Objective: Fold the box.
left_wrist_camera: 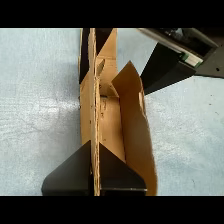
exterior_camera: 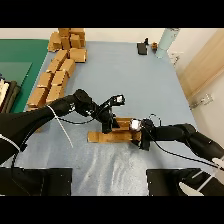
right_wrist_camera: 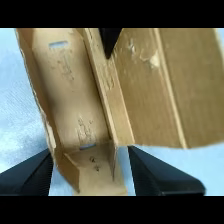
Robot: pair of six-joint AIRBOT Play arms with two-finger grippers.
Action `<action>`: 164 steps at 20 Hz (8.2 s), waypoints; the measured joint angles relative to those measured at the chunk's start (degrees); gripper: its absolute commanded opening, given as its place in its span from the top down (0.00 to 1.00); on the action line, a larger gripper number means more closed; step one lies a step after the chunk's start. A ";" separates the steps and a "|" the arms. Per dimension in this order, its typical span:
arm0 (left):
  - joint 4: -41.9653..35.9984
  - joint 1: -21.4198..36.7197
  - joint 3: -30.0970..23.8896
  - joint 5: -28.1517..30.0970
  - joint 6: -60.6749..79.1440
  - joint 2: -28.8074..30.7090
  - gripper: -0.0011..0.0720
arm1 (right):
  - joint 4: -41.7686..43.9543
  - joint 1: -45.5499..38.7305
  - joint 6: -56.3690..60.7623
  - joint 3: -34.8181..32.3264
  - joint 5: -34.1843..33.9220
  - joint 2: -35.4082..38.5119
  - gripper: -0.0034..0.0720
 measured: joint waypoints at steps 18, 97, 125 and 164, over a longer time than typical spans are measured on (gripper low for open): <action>0.00 0.04 0.00 0.02 0.00 0.00 0.97 | 8.98 -2.91 -9.05 1.46 -2.54 -7.72 0.02; 23.78 5.31 1.20 -8.44 -36.96 11.93 0.08 | 7.50 -2.82 -9.66 1.55 -3.85 -10.08 0.22; 20.06 1.70 -4.37 -16.92 -48.70 12.33 0.97 | 6.45 0.28 -9.81 1.62 -4.26 -9.97 0.28; 4.81 2.45 -1.03 0.87 -62.69 -1.33 0.97 | 6.67 0.42 -9.86 1.60 -5.05 -9.92 0.27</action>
